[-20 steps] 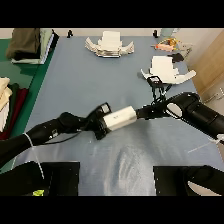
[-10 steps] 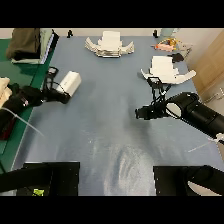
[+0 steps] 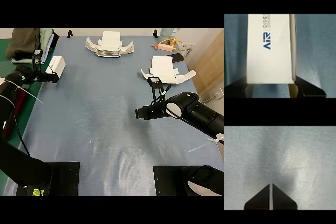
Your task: Fold the box.
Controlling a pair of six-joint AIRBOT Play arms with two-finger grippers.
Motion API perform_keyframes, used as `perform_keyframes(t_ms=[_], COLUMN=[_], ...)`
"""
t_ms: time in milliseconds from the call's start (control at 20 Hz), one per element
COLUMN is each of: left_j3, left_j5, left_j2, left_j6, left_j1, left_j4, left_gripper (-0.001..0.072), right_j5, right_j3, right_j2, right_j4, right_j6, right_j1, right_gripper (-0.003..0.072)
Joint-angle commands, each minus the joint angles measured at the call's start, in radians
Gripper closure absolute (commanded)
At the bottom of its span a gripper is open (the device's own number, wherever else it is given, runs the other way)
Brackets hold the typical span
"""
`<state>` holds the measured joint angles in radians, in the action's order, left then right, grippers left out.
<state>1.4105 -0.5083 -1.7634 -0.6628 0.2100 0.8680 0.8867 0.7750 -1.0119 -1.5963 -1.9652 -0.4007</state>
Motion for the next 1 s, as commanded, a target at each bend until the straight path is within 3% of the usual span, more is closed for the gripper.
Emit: perform_keyframes(t_ms=[0,550,600,650,950], left_j3=[0.109,0.109,0.109,0.109,0.109], left_j5=[-0.032,-0.006,-0.008,-0.008,-0.108], left_j2=[-0.117,-0.151,-0.15,-0.15,-0.101], left_j6=[-0.045,-0.042,-0.041,-0.045,-0.045], left_j1=[0.005,0.003,0.003,0.003,0.02], left_j4=[0.039,0.034,0.034,0.033,0.036], left_gripper=[0.0282,0.028,0.0249,0.001,0.0004], right_j5=[0.0,0.0,0.0,0.0,0.0], right_j3=[0.001,0.001,0.001,0.001,0.001], right_j2=[-0.001,-0.001,-0.001,-0.001,-0.001], right_j4=[0.0,0.0,0.0,0.0,0.0], right_j6=[0.0,0.0,0.0,0.0,0.0], right_j1=[0.0,0.0,0.0,0.0,0.0], right_gripper=[0.0627,0.0627,0.0627,0.0627,0.0627])
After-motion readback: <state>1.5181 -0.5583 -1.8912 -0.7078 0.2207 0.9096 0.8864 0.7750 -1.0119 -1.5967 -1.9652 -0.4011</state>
